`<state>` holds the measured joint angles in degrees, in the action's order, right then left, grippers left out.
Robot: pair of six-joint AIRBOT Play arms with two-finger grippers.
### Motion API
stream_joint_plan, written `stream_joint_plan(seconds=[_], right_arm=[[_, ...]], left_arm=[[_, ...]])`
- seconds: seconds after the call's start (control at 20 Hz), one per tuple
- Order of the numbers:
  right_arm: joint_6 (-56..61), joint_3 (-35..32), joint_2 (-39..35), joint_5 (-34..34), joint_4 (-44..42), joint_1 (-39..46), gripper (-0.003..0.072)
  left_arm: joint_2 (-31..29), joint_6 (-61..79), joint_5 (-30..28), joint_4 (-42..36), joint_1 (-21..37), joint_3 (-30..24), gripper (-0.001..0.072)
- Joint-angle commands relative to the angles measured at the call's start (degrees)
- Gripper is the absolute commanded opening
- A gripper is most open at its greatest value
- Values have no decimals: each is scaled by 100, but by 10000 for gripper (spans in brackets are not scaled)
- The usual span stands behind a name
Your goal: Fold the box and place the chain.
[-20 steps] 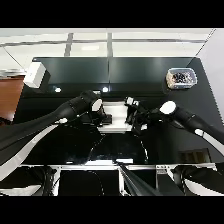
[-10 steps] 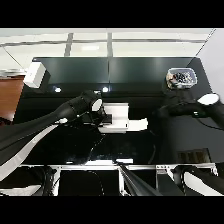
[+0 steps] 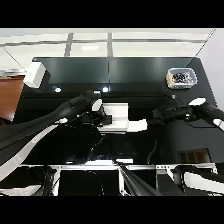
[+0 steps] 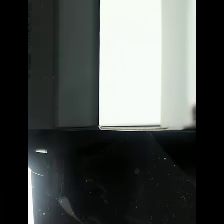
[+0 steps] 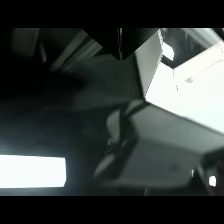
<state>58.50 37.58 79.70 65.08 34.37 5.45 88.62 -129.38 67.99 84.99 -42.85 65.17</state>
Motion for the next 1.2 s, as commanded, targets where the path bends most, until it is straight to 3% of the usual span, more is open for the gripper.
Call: stream_joint_plan(seconds=[0.0,0.3,0.35,0.4,0.45,0.7,0.95,1.15], right_arm=[[-90,-4,254,-48,-85,-697,13],[-260,289,251,118,-133,-1045,19],[-258,367,251,195,-138,-1047,154],[-258,442,251,260,-140,-1047,392],[-258,514,251,260,-138,-1047,563],[-208,789,249,570,-411,-1167,576],[313,1060,249,92,-367,-1762,547],[935,1257,249,-4,175,-2133,546]], left_arm=[[0,0,0,0,4,4,27],[0,0,2,0,4,4,27],[0,0,0,2,4,4,27],[0,0,0,0,4,4,27],[0,0,2,0,4,4,27],[0,0,22,-2,4,4,27],[0,0,20,0,4,4,28],[0,0,9,-2,4,4,27]])
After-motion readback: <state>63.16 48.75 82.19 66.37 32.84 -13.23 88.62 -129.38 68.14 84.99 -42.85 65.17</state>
